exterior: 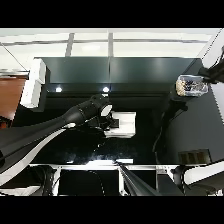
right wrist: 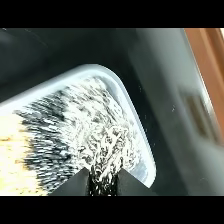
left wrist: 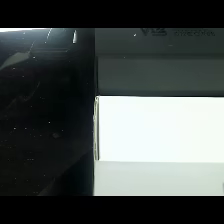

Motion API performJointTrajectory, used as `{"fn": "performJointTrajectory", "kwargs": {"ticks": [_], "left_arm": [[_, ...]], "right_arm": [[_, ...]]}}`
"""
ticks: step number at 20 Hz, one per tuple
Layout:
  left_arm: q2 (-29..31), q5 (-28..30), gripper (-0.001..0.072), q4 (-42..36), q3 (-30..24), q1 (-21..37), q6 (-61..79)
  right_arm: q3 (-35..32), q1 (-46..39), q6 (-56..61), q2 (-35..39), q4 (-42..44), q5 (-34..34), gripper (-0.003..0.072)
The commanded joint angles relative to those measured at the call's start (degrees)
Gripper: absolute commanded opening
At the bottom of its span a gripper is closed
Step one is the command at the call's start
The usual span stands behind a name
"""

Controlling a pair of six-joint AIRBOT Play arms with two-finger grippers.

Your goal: Fold the box and place the chain.

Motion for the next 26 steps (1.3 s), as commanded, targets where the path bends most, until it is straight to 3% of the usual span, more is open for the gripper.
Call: {"fn": "performJointTrajectory", "kwargs": {"ticks": [1,4,9,15,20,26], "left_arm": [[0.0,0.0,0.0025,0.0,0.0,0.0,0.0],[0.0,0.0,0.0026,0.0,0.0,0.0,0.0],[0.0,0.0,0.0025,0.0,0.0,0.0,0.0],[0.0,0.0,0.0026,0.0,0.0,0.0,0.0],[0.0,0.0,0.0026,0.1,0.0,0.0,0.0],[0.0,0.0,0.0026,0.1,0.0,0.0,0.0]], "right_arm": [[0.4,0.0,-4.8,8.5,3.3,-3.5,0.0011],[0.4,0.0,-7.6,16.2,7.3,-3.3,0.0011],[-1.6,1.5,-15.2,29.3,22.4,4.3,0.0012],[-16.1,9.3,-24.3,43.7,36.7,14.8,0.0012],[-28.8,16.5,-29.6,47.2,51.7,22.3,0.0012],[-37.3,27.6,-28.5,47.1,57.6,13.7,0.0012]]}}
